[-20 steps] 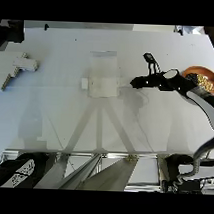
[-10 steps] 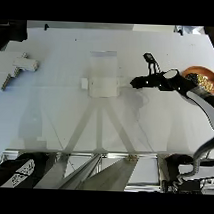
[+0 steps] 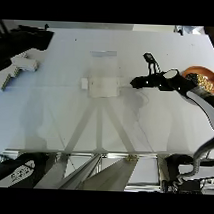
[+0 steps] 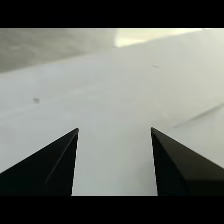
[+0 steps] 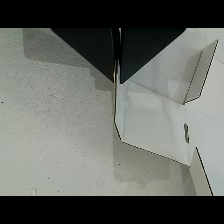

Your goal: Fold the box and place the chain.

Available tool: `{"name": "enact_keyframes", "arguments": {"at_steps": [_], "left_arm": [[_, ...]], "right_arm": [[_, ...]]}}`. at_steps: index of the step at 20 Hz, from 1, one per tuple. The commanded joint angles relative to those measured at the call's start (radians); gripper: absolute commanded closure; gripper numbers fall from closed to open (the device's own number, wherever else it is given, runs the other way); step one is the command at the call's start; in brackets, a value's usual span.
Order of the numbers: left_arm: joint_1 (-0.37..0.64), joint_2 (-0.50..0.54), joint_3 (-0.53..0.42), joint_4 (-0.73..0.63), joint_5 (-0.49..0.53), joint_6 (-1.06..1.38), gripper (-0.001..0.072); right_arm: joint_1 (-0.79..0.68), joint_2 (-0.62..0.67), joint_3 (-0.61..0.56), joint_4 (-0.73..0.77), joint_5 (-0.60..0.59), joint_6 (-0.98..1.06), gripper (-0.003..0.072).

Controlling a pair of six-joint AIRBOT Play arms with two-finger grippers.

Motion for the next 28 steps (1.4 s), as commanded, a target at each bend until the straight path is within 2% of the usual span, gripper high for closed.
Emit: {"name": "enact_keyframes", "arguments": {"at_steps": [1,3,5,10,15,28], "left_arm": [[-0.006,-0.167,0.171,0.25,-0.227,-0.121,0.0204],[-0.006,-0.262,0.232,0.359,-0.296,-0.133,0.0135],[-0.007,-0.366,0.283,0.361,-0.397,-0.134,0.0052],[-0.023,-0.614,0.459,0.277,-0.622,-0.158,0.005],[-0.095,-0.711,0.575,0.277,-0.636,-0.147,0.005],[-0.224,-0.744,0.576,0.269,-0.527,-0.128,0.005]], "right_arm": [[0.001,-0.001,-0.001,0.0,0.0,0.0,0.0671],[0.001,0.0,0.0,0.0,0.0,0.0,0.0671],[0.001,0.0,0.0,0.0,0.0,0.0,0.0671],[0.001,-0.001,0.0,0.0,0.0,0.0,0.0671],[0.001,-0.001,0.0,0.0,0.0,0.0,0.0671],[0.001,-0.001,0.0,0.0,0.0,0.0,0.0671]]}}
